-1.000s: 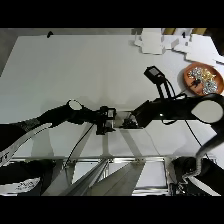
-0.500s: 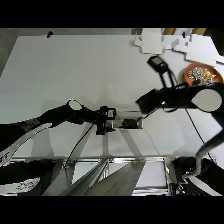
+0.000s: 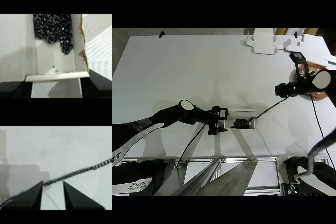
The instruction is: Fold the box and place the chain.
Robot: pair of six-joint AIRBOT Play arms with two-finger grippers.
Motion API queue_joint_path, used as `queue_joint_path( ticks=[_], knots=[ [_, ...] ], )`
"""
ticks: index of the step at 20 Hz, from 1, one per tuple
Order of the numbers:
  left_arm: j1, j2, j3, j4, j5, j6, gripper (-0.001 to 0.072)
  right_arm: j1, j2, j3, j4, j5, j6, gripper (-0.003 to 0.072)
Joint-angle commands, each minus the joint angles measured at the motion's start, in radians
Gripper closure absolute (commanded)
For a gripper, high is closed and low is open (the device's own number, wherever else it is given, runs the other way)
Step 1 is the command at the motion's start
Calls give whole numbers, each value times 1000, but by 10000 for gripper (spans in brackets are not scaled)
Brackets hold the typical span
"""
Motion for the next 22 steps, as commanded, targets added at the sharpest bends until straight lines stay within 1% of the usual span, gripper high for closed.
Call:
queue_joint_path(
  ticks=[1, 6, 9, 10, 11, 12, 18, 21, 22],
  knots=[
    [0, 1, 0, 0, 0, 0, 560, -43, -124, -6, -9, 6, 3, 269],
    [1, 1, 0, 0, 0, 0, 560, -43, -238, -6, -8, 8, 3, 278],
    [0, 1, 0, 0, 0, 0, 560, -43, -244, -6, -8, 3, 3, 291],
    [0, 1, 0, 0, 0, 0, 560, -43, -244, -6, -8, -3, 3, 307],
    [1, 1, 0, 0, 0, 0, 560, -43, -245, -6, -8, -13, 3, 353],
    [0, 1, 0, 0, 0, 0, 560, -43, -244, -6, -10, -23, 3, 365],
    [0, 1, 0, 0, 0, 0, 560, -43, -245, -6, -59, -36, 28, 370],
    [0, 1, 0, 0, 0, 0, 560, -43, -245, -6, -60, -39, 26, 372],
    [1, 1, 0, 0, 0, 0, 560, -43, -245, -6, -60, -39, 26, 412]
  ],
)
